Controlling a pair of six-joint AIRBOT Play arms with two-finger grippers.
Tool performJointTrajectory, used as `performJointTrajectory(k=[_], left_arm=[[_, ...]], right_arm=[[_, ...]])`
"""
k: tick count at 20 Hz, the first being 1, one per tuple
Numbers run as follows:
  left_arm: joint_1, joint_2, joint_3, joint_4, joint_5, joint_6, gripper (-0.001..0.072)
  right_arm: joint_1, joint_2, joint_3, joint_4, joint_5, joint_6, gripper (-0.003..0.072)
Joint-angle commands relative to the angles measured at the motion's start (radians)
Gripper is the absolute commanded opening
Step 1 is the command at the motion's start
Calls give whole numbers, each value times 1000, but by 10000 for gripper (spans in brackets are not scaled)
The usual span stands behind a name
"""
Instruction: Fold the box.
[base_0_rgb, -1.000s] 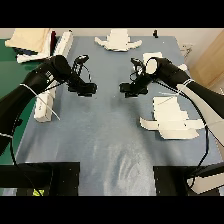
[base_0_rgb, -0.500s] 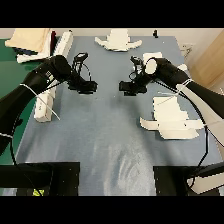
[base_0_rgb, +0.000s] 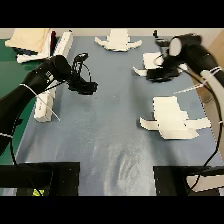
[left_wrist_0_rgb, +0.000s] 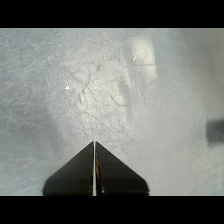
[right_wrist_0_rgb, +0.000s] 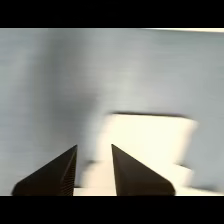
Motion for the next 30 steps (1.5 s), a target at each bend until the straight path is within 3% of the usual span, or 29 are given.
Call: performJointTrajectory(k=[1, 6, 9, 12, 22, 24, 25, 27, 30], left_arm=[[0, 0, 0, -45, -31, -23, 679], [0, 1, 0, -158, -60, -49, 701], [0, 0, 0, -230, -110, -49, 701], [0, 0, 0, -274, -148, -49, 701], [0, 0, 0, -295, -143, -49, 701], [0, 0, 0, -301, -132, -49, 701], [0, 0, 0, -301, -134, -48, 701], [0, 0, 0, -302, -136, -48, 700], [0, 0, 0, -301, -140, -48, 700]], right_arm=[[-234, 31, 5, -230, 203, -30, 377], [-667, 18, -221, 17, 251, -206, 377], [-873, -23, -270, 110, 264, -292, 378], [-1009, -85, -271, 314, 266, -364, 378], [-1040, -220, -271, 611, 343, -527, 365], [-1026, -220, -271, 750, 376, -566, 217], [-1015, -220, -271, 819, 392, -584, 200], [-975, -220, -271, 888, 431, -608, 13], [-891, -203, -281, 886, 441, -610, 3]])
